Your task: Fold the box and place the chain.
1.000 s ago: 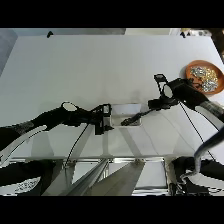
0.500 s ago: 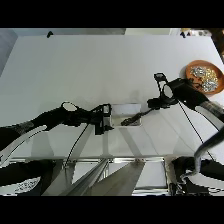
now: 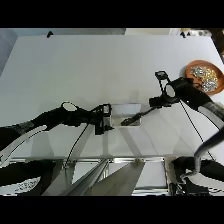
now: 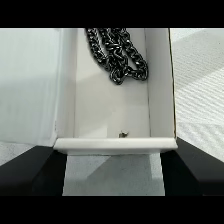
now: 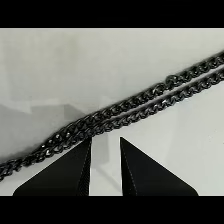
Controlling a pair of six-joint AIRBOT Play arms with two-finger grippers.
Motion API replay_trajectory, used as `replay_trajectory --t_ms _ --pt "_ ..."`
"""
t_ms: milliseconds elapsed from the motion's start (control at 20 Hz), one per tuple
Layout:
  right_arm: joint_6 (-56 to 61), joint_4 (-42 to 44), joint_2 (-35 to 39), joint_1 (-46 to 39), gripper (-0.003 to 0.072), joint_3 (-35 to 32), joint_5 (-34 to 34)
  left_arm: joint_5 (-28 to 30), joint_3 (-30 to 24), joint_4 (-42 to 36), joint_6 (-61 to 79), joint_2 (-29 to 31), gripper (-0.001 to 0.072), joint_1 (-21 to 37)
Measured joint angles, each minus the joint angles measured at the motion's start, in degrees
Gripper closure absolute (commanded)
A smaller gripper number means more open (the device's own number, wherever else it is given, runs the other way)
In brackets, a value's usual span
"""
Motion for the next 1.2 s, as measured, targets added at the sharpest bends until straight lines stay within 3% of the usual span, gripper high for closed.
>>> replay_trajectory --t_ms 650,750,1000,1200 --pt "0.6 1.2 -2.6 -0.7 0.049 0.0 -1.5 0.0 0.0 0.0 0.0 0.0 0.0575 0.0" --pt "0.6 1.7 -3.3 -0.7 0.067 0.0 -1.3 0.0 0.0 0.0 0.0 0.0 0.0575 0.0" --pt "-0.8 1.8 -3.4 -0.7 0.0668 -0.1 -0.4 0.0 0.0 0.0 0.0 0.0 0.0575 0.0" --pt "-1.7 0.2 0.7 -0.7 0.0668 -0.1 1.5 0.0 0.0 0.0 0.0 0.0 0.0575 0.0"
